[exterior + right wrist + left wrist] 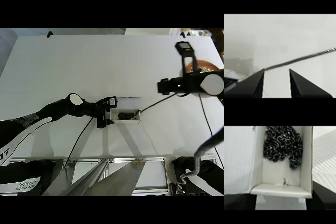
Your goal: Fold the box and place the chain.
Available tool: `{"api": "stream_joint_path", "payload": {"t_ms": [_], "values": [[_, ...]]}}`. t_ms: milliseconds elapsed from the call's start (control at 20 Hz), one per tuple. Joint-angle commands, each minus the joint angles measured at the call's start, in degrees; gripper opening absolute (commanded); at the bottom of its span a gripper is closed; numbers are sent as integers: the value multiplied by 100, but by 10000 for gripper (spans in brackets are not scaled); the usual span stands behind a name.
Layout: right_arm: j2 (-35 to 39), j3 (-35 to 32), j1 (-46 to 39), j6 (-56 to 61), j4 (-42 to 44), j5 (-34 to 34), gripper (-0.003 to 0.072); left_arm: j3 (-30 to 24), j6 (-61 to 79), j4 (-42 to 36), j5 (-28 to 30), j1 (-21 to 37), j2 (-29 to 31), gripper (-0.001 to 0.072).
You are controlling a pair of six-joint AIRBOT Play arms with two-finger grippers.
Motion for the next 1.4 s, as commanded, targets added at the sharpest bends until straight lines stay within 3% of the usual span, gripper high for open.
{"api": "stream_joint_path", "payload": {"t_ms": [0, 600, 1350], "values": [[-391, -2, -688, -4, -59, 120, 310, 2, 2, 0, 0, 2, 0, 393], [-2164, -2, -765, -151, -37, -284, 311, 2, 2, 0, 0, 2, 0, 393], [-2730, -2, -765, 173, -57, -343, 267, 2, 2, 0, 0, 2, 0, 393]]}}
